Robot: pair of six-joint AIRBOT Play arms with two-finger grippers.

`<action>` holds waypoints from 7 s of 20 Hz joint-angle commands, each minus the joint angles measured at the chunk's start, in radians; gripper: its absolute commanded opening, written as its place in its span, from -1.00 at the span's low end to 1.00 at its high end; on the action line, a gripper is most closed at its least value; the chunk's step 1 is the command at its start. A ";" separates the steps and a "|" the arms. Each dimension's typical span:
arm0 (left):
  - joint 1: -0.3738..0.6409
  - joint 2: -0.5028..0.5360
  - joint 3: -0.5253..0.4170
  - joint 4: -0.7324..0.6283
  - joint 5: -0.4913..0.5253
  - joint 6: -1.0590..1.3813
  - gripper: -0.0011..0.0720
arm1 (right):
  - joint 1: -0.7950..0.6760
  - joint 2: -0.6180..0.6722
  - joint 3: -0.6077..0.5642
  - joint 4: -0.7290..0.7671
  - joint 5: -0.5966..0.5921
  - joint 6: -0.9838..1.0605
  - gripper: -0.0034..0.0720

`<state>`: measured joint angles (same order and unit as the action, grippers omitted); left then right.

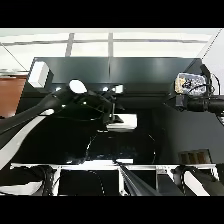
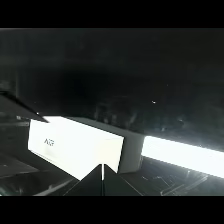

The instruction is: Fold the box and place the chain.

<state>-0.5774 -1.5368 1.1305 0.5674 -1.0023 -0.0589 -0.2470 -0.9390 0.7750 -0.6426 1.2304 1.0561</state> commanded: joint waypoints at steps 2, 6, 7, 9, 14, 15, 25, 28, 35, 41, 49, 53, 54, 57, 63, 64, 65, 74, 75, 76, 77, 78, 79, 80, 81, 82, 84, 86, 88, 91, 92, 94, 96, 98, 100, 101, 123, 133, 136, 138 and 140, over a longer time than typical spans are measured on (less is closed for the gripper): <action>-0.054 -0.112 0.081 0.001 0.006 -0.050 0.95 | -0.006 0.002 0.001 -0.005 0.007 0.002 -0.88; -0.050 -0.116 0.081 0.027 -0.010 -0.070 0.95 | -0.006 0.002 0.001 -0.005 0.006 0.002 -0.88; -0.051 -0.116 0.081 0.027 -0.032 -0.087 0.95 | -0.006 0.002 0.001 -0.005 0.004 0.002 -0.88; -0.053 -0.116 0.081 0.059 -0.050 -0.103 0.95 | -0.006 0.002 0.001 -0.005 0.000 0.002 -0.88; -0.053 -0.117 0.081 0.109 -0.046 -0.107 0.95 | -0.006 0.001 0.001 -0.005 -0.003 0.002 -0.88; -0.053 -0.117 0.081 0.109 -0.047 -0.107 0.95 | -0.006 0.002 0.001 -0.005 -0.004 0.002 -0.88; -0.078 -0.116 0.081 0.114 -0.032 -0.114 0.95 | -0.006 0.001 0.001 -0.005 -0.005 0.002 -0.88; -0.088 -0.116 0.081 0.115 -0.018 -0.152 0.95 | -0.006 0.001 0.001 -0.005 -0.004 0.002 -0.88; -0.090 -0.116 0.081 0.132 -0.043 -0.151 0.95 | -0.006 0.001 0.001 -0.005 -0.004 0.002 -0.88; -0.094 -0.116 0.081 0.183 -0.044 -0.151 0.95 | -0.006 0.001 0.001 -0.005 -0.004 0.002 -0.88; -0.090 -0.089 0.081 0.188 -0.058 -0.155 0.95 | -0.006 0.001 0.001 -0.005 -0.003 0.003 -0.88; -0.089 -0.060 0.081 0.243 -0.051 -0.155 0.96 | -0.006 0.002 0.001 -0.005 -0.003 0.003 -0.88; -0.090 -0.056 0.081 0.243 -0.051 -0.156 0.96 | -0.006 0.001 0.001 -0.005 -0.003 0.003 -0.88; -0.091 -0.049 0.081 0.258 -0.055 -0.161 0.96 | -0.006 0.002 0.001 -0.005 -0.002 0.003 -0.88; -0.114 -0.042 0.081 0.360 -0.038 -0.274 0.96 | -0.006 0.001 0.001 -0.005 0.001 0.003 -0.88; -0.120 -0.042 0.081 0.361 -0.023 -0.274 0.96 | -0.006 0.001 0.001 -0.005 0.001 0.003 -0.88; -0.127 -0.042 0.081 0.361 -0.022 -0.274 0.96 | -0.006 0.001 0.001 -0.005 0.001 0.003 -0.88; -0.153 -0.042 0.081 0.372 -0.021 -0.274 0.96 | -0.006 0.001 0.001 -0.006 0.001 0.003 -0.88; -0.156 -0.042 0.081 0.372 -0.018 -0.274 0.96 | -0.006 0.001 0.001 -0.006 0.001 0.003 -0.88; -0.159 -0.042 0.081 0.371 -0.018 -0.274 0.96 | -0.006 0.001 0.001 -0.006 0.001 0.002 -0.88; -0.163 -0.042 0.081 0.378 -0.018 -0.274 0.96 | -0.006 0.001 0.001 -0.006 0.001 0.002 -0.88; -0.164 -0.042 0.081 0.377 -0.018 -0.274 0.96 | -0.006 0.001 0.001 -0.006 0.001 0.002 -0.88; -0.164 -0.041 0.081 0.363 -0.018 -0.275 0.96 | -0.006 0.001 0.001 -0.006 0.001 0.003 -0.88; -0.164 -0.039 0.081 0.363 -0.018 -0.275 0.96 | -0.006 0.001 0.001 -0.006 0.001 0.003 -0.88; -0.164 -0.034 0.081 0.364 -0.019 -0.276 0.96 | -0.006 0.002 0.001 -0.006 0.001 0.003 -0.88; -0.163 -0.027 0.081 0.370 -0.019 -0.290 0.96 | -0.006 0.001 0.001 -0.006 0.002 0.002 -0.88; -0.162 -0.002 0.081 0.410 -0.022 -0.296 0.96 | -0.006 0.001 0.001 -0.006 0.005 0.002 -0.88; -0.162 0.041 0.081 0.484 -0.011 -0.378 0.96 | -0.006 0.002 0.001 -0.014 0.008 0.002 -0.88; -0.159 0.099 0.080 0.615 -0.010 -0.521 0.96 | -0.006 0.001 0.001 -0.039 0.012 0.002 -0.88; -0.137 0.145 0.043 0.599 0.022 -0.563 0.96 | -0.006 0.002 0.001 -0.071 0.012 0.002 -0.88; -0.137 0.141 0.016 0.578 0.080 -0.566 0.96 | -0.006 0.002 0.001 -0.072 0.010 0.002 -0.88; -0.160 0.123 -0.024 0.504 0.169 -0.565 0.96 | -0.006 0.002 0.001 -0.072 -0.007 0.002 -0.88; -0.195 0.107 -0.032 0.521 0.188 -0.556 0.96 | -0.007 0.001 0.001 -0.073 -0.019 0.001 -0.88; -0.219 0.096 -0.032 0.520 0.189 -0.546 0.96 | -0.008 0.002 0.001 -0.073 -0.032 -0.002 -0.88; -0.229 0.093 -0.032 0.520 0.186 -0.547 0.96 | -0.009 0.002 0.001 -0.076 -0.053 -0.002 -0.88; -0.229 0.093 -0.032 0.520 0.184 -0.550 0.96 | -0.009 0.001 0.001 -0.076 -0.065 -0.003 -0.88; -0.229 0.084 -0.032 0.494 0.103 -0.550 0.96 | -0.009 0.001 0.001 -0.077 -0.084 -0.006 -0.88; -0.266 0.083 -0.032 0.511 0.105 -0.550 0.96 | -0.009 0.001 0.001 -0.077 -0.084 -0.006 -0.88; -0.277 0.083 -0.032 0.532 0.105 -0.551 0.96 | -0.009 0.001 0.001 -0.077 -0.084 -0.006 -0.88; -0.277 0.083 -0.032 0.532 0.105 -0.551 0.96 | -0.008 0.001 0.001 -0.077 -0.084 -0.006 -0.88; -0.277 0.083 -0.032 0.531 0.105 -0.552 0.96 | -0.009 0.001 0.001 -0.077 -0.084 -0.006 -0.88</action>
<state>-0.8509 -1.4532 1.0985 1.0927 -0.8986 -0.6098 -0.2550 -0.9382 0.7750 -0.7193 1.1465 1.0500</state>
